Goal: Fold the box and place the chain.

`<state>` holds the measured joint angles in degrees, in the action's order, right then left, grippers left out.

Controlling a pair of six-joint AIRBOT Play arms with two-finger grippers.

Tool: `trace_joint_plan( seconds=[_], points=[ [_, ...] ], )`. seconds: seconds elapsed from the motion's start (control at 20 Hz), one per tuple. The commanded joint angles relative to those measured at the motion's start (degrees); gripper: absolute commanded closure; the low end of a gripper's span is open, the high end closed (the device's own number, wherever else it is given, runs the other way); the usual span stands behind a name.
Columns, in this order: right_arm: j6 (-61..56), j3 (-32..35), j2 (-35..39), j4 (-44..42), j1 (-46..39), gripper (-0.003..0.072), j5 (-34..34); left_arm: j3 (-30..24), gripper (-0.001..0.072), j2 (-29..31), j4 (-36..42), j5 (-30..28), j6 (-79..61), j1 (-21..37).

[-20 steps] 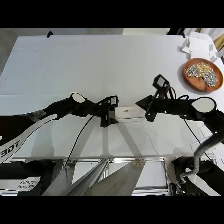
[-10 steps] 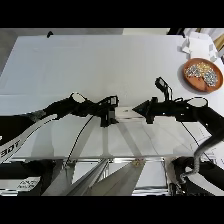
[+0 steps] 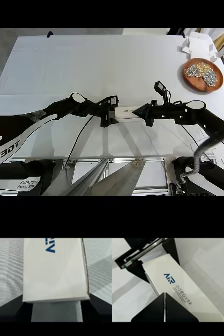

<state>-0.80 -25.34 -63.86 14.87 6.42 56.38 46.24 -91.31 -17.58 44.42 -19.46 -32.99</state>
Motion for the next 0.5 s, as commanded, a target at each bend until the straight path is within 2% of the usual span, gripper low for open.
trace_joint_plan(
  seconds=[0.0,0.45],
  points=[
    [0.9,0.8,0.0,-0.1,0.0,0.0675,-0.6,0.0,0.0624,0.0,0.0,0.0,0.0,0.0],
    [0.6,2.8,-0.1,1.8,0.0,0.0675,-2.4,0.0,0.0624,0.0,0.0,0.0,0.0,0.0]
  ],
)
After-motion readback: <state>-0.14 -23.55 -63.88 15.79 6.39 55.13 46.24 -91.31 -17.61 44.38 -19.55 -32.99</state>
